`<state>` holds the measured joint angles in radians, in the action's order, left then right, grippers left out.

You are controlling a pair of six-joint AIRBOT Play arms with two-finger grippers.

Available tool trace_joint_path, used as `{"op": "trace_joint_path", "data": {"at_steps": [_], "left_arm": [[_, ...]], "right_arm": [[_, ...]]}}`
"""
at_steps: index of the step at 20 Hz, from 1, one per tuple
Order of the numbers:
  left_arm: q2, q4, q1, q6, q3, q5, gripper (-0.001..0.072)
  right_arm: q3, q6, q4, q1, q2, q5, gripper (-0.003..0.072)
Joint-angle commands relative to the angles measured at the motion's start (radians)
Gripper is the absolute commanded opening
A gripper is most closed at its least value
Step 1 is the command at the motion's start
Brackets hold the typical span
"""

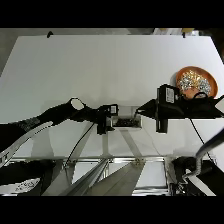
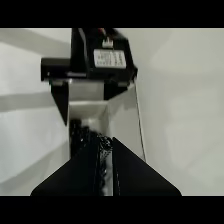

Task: Fold the box and place the chain.

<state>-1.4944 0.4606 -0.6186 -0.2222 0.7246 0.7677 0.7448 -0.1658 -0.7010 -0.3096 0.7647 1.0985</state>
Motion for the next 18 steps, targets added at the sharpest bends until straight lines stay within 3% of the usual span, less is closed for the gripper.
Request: {"op": "trace_joint_path", "data": {"at_steps": [1, 7, 10, 14, 16, 18], "left_arm": [[0.0, 0.0, 0.0, 0.0, 0.0, 0.0, 0.0362], [0.0, 0.0, 0.0, 0.0, 0.0, 0.0, 0.0362], [0.0, 0.0, 0.0, 0.0, 0.0, 0.0, 0.0362], [0.0, 0.0, 0.0, 0.0, 0.0, 0.0, 0.0362], [0.0, 0.0, 0.0, 0.0, 0.0, 0.0, 0.0362], [0.0, 0.0, 0.0, 0.0, 0.0, 0.0, 0.0362]], "right_arm": [[0.001, -0.003, 0.021, -0.071, 0.04, -0.098, 0.0019], [0.001, -0.002, -0.013, -0.13, 0.179, -0.095, 0.0029], [0.035, -0.005, -0.025, -0.112, 0.208, -0.066, 0.0203], [0.248, -0.151, -0.063, -0.043, 0.317, 0.114, 0.0167], [0.332, -0.259, -0.134, -0.026, 0.383, 0.116, 0.002], [0.352, -0.298, -0.19, -0.021, 0.446, 0.078, 0.002]]}}
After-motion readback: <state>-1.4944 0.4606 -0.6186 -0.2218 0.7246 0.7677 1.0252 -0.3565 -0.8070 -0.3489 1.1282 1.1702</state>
